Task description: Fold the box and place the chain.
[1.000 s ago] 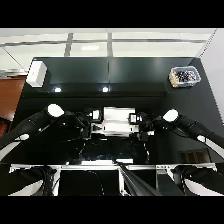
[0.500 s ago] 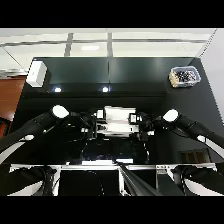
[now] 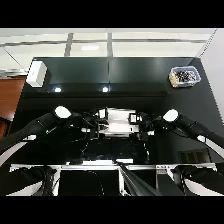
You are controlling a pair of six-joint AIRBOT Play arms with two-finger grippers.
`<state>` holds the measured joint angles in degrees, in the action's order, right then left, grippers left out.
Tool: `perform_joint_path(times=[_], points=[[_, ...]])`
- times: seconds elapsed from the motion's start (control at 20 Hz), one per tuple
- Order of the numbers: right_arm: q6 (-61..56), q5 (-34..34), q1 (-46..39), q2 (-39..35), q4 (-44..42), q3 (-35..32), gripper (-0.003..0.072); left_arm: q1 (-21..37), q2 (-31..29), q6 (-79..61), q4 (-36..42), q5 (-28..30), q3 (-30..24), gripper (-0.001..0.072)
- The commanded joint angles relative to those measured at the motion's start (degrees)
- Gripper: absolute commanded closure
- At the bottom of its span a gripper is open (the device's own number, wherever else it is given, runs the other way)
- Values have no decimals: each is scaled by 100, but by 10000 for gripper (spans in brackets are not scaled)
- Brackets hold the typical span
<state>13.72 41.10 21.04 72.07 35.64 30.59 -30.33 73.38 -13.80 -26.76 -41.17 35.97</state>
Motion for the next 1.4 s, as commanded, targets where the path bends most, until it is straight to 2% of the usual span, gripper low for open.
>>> perform_joint_path(times=[0.0, 0.05, 0.1, 0.15, 0.25, 0.35, 0.45, 0.55, 0.6, 0.75, 0.85, 1.0, 1.25, 1.35], points=[[0, 4, 4, 0, 0, -2, 498, 7, -13, 129, -4, 26, 4, 221], [0, 2, 4, -2, 0, -2, 498, 66, -63, 420, -109, 11, 17, 306], [-2, 2, 2, -2, 0, -2, 498, 166, -173, 962, -420, -13, 63, 630], [-2, 2, 4, -2, 0, -2, 498, 308, -321, 1637, -815, -157, 125, 684], [-2, 2, 4, -2, 0, -2, 498, 776, -693, 3132, -1670, -551, 219, 684], [0, 2, 4, 0, 0, -2, 498, 1351, -986, 4035, -2374, -933, 216, 684], [0, 2, 4, 0, 0, -2, 498, 2127, -944, 6186, -2719, -1123, 181, 684], [-2, 2, 4, -2, 0, -2, 498, 2905, -678, 7759, -2656, -1530, 114, 684], [-2, 2, 4, 0, 0, -2, 498, 3292, -468, 8109, -2378, -1906, 76, 684], [0, 2, 2, 0, 0, -2, 498, 3989, 221, 7775, -1333, -2719, -22, 685], [-2, 2, 4, 0, 0, -2, 498, 3917, 612, 7764, -1276, -2734, -20, 686], [0, 2, 4, 0, 0, -2, 498, 3427, 968, 7750, -1150, -2527, -11, 685], [-2, 2, 4, -2, 0, -2, 498, 2533, 1185, 6448, 236, -2682, -9, 685], [-2, 4, 4, -2, 0, -2, 498, 2345, 1185, 6142, 378, -2706, 33, 685]])
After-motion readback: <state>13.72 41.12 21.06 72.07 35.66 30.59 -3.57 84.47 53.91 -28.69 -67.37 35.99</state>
